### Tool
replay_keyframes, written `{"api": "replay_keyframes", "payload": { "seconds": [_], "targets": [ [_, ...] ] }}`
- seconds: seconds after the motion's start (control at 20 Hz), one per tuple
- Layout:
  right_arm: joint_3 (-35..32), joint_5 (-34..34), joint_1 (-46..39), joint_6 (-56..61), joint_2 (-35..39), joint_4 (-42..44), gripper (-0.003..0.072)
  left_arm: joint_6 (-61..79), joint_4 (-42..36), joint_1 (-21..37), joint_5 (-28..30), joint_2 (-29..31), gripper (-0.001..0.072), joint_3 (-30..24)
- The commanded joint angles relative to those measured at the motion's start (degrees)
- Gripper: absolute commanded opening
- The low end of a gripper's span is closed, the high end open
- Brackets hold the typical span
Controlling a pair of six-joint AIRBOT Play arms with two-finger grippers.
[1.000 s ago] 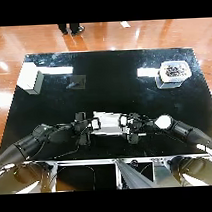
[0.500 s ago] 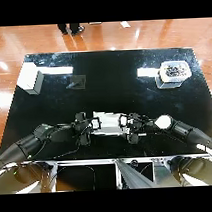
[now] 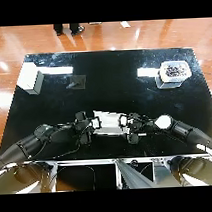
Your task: Fold the box and place the chain.
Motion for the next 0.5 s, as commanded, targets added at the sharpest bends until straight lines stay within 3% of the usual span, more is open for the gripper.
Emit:
{"api": "replay_keyframes", "payload": {
  "seconds": [0.0,0.45],
  "targets": [
    [-0.02,0.00,-0.02,0.02,-0.02,0.04,0.0608,0.04,0.00,-1.64,-0.02,-0.04,0.0330,0.04],
    [-0.02,0.02,-0.02,0.02,-0.04,0.07,0.0608,-0.02,0.00,-2.62,-1.31,-0.07,0.0331,0.04]
  ]
}}
